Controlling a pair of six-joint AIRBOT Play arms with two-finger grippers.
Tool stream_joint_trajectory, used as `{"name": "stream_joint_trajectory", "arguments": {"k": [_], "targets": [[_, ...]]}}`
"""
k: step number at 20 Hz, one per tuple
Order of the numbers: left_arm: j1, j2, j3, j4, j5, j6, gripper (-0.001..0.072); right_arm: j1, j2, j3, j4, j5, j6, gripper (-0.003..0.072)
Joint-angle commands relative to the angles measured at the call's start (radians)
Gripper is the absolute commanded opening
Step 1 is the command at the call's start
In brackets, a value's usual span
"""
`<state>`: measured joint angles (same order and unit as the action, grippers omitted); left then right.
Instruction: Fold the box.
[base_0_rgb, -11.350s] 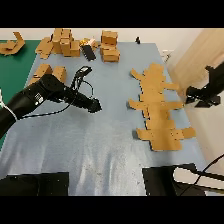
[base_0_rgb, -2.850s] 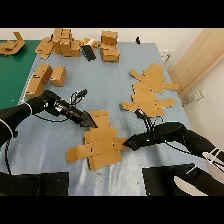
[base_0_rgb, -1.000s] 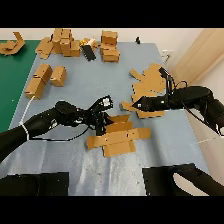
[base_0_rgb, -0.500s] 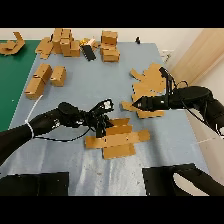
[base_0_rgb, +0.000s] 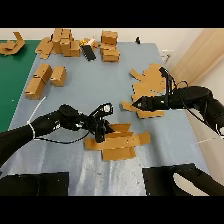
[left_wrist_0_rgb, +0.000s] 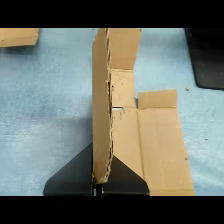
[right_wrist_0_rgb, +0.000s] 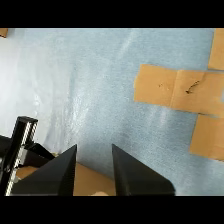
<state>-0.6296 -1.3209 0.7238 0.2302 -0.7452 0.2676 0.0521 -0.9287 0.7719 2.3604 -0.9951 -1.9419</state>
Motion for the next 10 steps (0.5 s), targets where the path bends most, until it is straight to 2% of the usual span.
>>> {"name": "stream_joint_trajectory", "arguments": {"k": [1, 6, 8, 10], "targets": [[0.0, -0.001, -0.003, 0.003, -0.055, -0.022, 0.0013, 0.0, -0.001, 0.0, 0.0, 0.0, 0.0, 0.0343], [0.002, -0.001, -0.003, 0.003, -0.054, -0.022, 0.0013, 0.0, -0.001, 0.0, 0.0, -0.001, 0.0, 0.0324], [0.002, -0.001, -0.003, 0.003, -0.055, -0.022, 0.0013, 0.0, -0.001, 0.0, -0.003, -0.011, 0.0, 0.0008], [0.002, -0.001, -0.002, 0.003, -0.054, -0.022, 0.0013, 0.0, -0.001, 0.0, -0.011, -0.025, 0.0, 0.0005]]}}
